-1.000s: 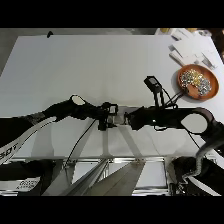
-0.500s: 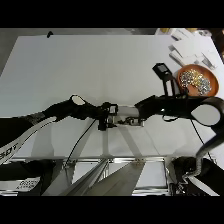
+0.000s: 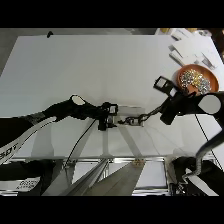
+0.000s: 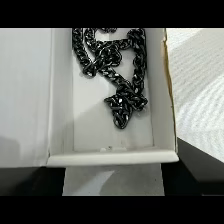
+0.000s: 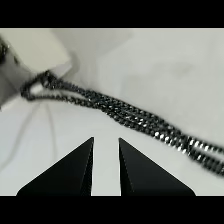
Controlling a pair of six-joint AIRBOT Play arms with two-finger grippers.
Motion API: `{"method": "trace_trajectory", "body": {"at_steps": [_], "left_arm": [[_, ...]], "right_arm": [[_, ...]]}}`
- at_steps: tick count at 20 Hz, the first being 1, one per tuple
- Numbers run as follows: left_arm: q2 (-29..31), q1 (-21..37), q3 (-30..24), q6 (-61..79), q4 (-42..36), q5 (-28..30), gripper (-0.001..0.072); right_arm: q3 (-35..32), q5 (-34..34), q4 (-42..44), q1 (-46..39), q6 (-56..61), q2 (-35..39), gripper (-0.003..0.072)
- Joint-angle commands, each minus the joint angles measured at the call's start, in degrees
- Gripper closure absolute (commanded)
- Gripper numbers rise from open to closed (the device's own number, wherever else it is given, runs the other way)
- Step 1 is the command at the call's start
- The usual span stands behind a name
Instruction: Fold the box and place the chain.
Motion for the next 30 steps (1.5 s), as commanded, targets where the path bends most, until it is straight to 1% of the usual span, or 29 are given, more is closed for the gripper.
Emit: {"method": "trace_trajectory", "body": {"at_steps": [1,4,7,11,13,19,21,22,23,24,26,27,28,30], "left_arm": [[0.0,0.0,0.0,0.0,0.0,0.0,0.0458],[0.0,0.0,0.0,0.0,0.0,0.0,0.0458],[0.0,0.0,0.0,0.0,0.0,0.0,0.0458],[0.0,0.0,0.0,0.0,0.0,0.0,0.0457],[0.0,0.0,0.0,0.0,0.0,0.0,0.0457],[0.0,0.0,0.0,0.0,0.0,0.0,0.0457],[0.0,0.0,0.0,0.0,0.0,0.0,0.0458],[0.0,0.0,0.0,0.0,0.0,0.0,0.0458],[0.0,0.0,0.0,0.0,0.0,0.0,0.0458],[0.0,0.0,0.0,0.0,0.0,0.0,0.0458],[0.0,0.0,0.0,0.0,0.0,0.0,0.0457],[0.0,0.0,0.0,0.0,0.0,0.0,0.0458],[0.0,0.0,0.0,0.0,0.0,0.0,0.0458],[0.0,0.0,0.0,0.0,0.0,0.0,0.0457]], "right_arm": [[-2.9,-4.3,4.3,-0.6,-29.4,-3.8,0.0515],[-3.0,-6.5,10.1,-0.6,-39.3,-9.7,0.0514],[-3.0,-6.6,11.6,-0.6,-44.8,-14.0,0.0516],[-3.0,-9.2,13.6,-0.6,-49.4,-14.9,0.0528],[-3.0,-9.2,15.8,-0.6,-51.8,-14.9,0.0529],[-3.0,-8.9,16.5,-0.6,-52.0,-16.3,0.0535],[-3.0,-7.8,16.5,-0.6,-52.0,-16.3,0.0628],[-3.0,-6.9,15.9,-0.7,-51.8,-16.2,0.0658],[-3.0,-5.9,14.5,-0.8,-50.5,-16.0,0.0669],[-3.0,-5.2,11.3,-0.8,-47.4,-15.0,0.0669],[-3.0,-4.0,3.5,-0.8,-38.6,-11.4,0.0669],[-3.0,-3.5,0.9,-0.8,-33.9,-9.0,0.0669],[-3.0,-2.9,-0.1,-0.8,-29.7,-6.2,0.0669],[-3.0,-1.6,1.6,-0.8,-20.6,-0.4,0.0669]]}}
